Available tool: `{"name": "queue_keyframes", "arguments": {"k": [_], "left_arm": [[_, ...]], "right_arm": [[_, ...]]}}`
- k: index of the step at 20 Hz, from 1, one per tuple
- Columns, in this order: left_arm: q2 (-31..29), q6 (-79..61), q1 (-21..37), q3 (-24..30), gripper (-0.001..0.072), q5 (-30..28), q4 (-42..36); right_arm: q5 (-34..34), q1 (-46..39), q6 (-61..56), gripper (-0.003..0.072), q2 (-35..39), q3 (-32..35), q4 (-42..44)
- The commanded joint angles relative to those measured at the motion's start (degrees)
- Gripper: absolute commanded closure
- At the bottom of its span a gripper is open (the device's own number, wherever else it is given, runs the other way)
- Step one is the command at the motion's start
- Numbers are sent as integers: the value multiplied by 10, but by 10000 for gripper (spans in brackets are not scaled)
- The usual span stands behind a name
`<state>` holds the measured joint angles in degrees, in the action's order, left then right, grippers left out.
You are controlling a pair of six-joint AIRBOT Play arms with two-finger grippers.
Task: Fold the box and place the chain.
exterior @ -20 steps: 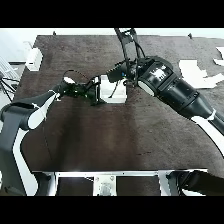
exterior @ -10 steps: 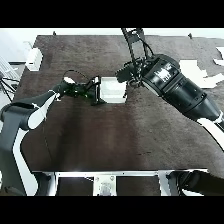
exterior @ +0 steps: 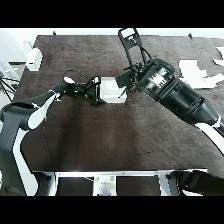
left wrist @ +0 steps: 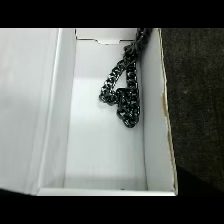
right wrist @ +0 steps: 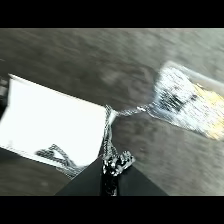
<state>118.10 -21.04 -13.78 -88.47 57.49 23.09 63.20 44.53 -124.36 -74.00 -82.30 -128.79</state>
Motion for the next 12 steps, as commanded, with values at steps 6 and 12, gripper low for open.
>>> {"name": "queue_keyframes", "arguments": {"k": [6, 12], "left_arm": [[0, 0, 0, 0, 200, 0, 0], [0, 0, 0, 0, 200, 0, 0]], "right_arm": [[34, -28, -1, 682, 1, 0, -38], [17, -7, -12, 683, 0, 0, -26]]}}
